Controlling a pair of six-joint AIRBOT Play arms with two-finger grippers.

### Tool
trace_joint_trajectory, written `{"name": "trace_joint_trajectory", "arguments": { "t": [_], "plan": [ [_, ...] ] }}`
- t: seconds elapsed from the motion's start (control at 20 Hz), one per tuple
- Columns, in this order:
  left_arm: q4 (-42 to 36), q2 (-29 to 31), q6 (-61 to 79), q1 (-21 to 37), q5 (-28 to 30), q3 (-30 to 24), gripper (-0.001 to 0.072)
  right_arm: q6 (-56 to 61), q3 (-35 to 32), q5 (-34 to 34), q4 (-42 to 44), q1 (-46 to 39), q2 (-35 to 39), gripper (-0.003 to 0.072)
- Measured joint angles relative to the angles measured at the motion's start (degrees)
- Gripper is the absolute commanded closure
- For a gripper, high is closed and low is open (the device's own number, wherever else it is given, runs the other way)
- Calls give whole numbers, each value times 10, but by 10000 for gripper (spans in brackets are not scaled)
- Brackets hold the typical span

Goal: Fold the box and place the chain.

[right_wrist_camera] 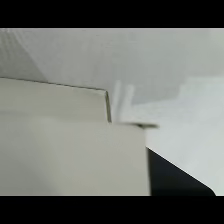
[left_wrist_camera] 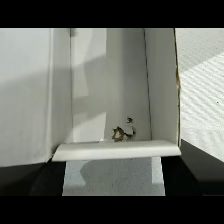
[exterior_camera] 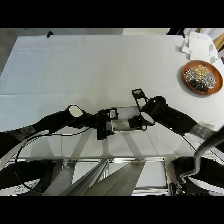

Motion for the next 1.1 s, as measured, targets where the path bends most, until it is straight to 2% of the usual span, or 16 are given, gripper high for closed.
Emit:
{"name": "trace_joint_trajectory", "arguments": {
  "t": [0.35,0.6,0.85,1.1],
  "plan": [
    [0,0,0,0,0,0,578,-94,2,38,-16,-58,146,359],
    [0,0,0,0,0,0,578,-185,47,31,-3,-217,197,371],
    [0,0,0,0,0,0,578,-263,142,-12,2,-436,140,371],
    [0,0,0,0,0,0,578,-308,272,-38,10,-576,-13,371]
  ]
}}
